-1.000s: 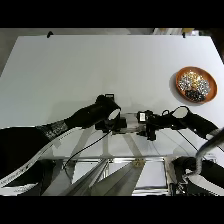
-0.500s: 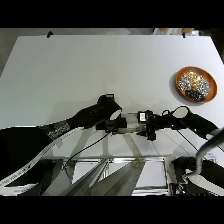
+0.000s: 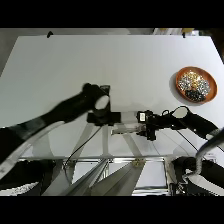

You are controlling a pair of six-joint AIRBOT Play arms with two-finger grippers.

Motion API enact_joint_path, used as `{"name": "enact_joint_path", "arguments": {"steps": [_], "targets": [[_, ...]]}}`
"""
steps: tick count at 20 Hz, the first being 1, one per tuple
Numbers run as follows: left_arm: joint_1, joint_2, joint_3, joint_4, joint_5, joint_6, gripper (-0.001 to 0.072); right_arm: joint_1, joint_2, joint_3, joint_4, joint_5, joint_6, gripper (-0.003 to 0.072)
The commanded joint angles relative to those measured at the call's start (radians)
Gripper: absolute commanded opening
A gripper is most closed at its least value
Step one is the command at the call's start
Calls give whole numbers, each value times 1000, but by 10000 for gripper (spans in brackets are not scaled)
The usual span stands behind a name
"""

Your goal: Fold the box and place the chain.

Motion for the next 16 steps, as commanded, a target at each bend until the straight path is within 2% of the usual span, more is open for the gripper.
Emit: {"name": "enact_joint_path", "arguments": {"steps": [1,2,4,6,8,9,11,12,15,16], "targets": [[84,134,-9,-31,-62,288,437,0,1,0,0,1,0,433],[103,179,-26,-29,-54,348,439,0,1,0,0,1,0,433],[149,263,-91,-58,-30,521,515,0,1,0,0,1,0,433],[194,328,-206,-114,21,859,514,0,1,0,0,2,0,433],[230,369,-353,-216,155,1260,533,0,1,0,0,1,0,433],[243,369,-425,-294,261,1458,532,0,1,0,0,1,0,433],[245,333,-524,-431,486,1705,528,0,1,0,0,1,0,433],[245,294,-540,-501,550,1802,528,0,1,0,0,1,0,433],[239,148,-542,-634,597,2133,546,0,1,0,0,2,0,433],[228,103,-542,-658,597,2251,628,0,1,0,0,2,0,433]]}}
